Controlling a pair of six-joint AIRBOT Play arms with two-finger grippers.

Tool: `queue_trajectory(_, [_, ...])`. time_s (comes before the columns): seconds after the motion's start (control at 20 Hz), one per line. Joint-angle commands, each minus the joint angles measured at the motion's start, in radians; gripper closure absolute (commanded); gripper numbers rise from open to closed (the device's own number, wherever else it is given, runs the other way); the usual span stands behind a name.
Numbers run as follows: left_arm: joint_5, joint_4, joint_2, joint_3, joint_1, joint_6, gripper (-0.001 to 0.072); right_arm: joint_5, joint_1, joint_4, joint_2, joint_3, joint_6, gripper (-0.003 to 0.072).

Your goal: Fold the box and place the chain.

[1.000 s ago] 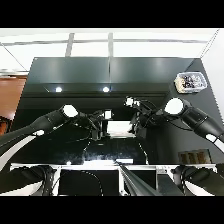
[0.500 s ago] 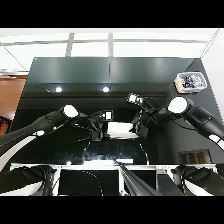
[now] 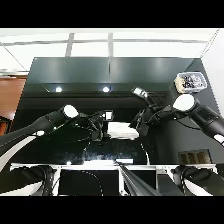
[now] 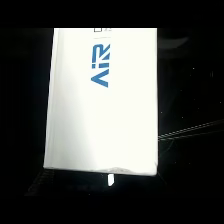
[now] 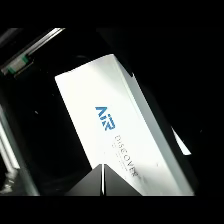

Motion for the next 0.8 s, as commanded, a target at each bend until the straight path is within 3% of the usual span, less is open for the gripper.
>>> queue_trajectory(0.0, [0.003, 0.000, 0.000, 0.000, 0.000, -0.001, 0.0217, 0.084, -0.080, 0.121, 0.010, -0.051, 0.274, 0.0674])
queue_trajectory(0.15, [0.004, 0.000, 0.000, 0.000, 0.000, -0.001, 0.0217, -0.051, -0.060, 0.362, 0.001, -0.211, 0.302, 0.0675])
queue_trajectory(0.2, [0.004, 0.000, 0.000, 0.000, 0.000, -0.001, 0.0217, -0.099, -0.051, 0.381, -0.004, -0.225, 0.302, 0.0675])
queue_trajectory(0.75, [0.004, 0.000, 0.000, 0.000, 0.000, -0.001, 0.0217, -0.162, -0.045, 0.361, -0.110, -0.225, 0.303, 0.0675])
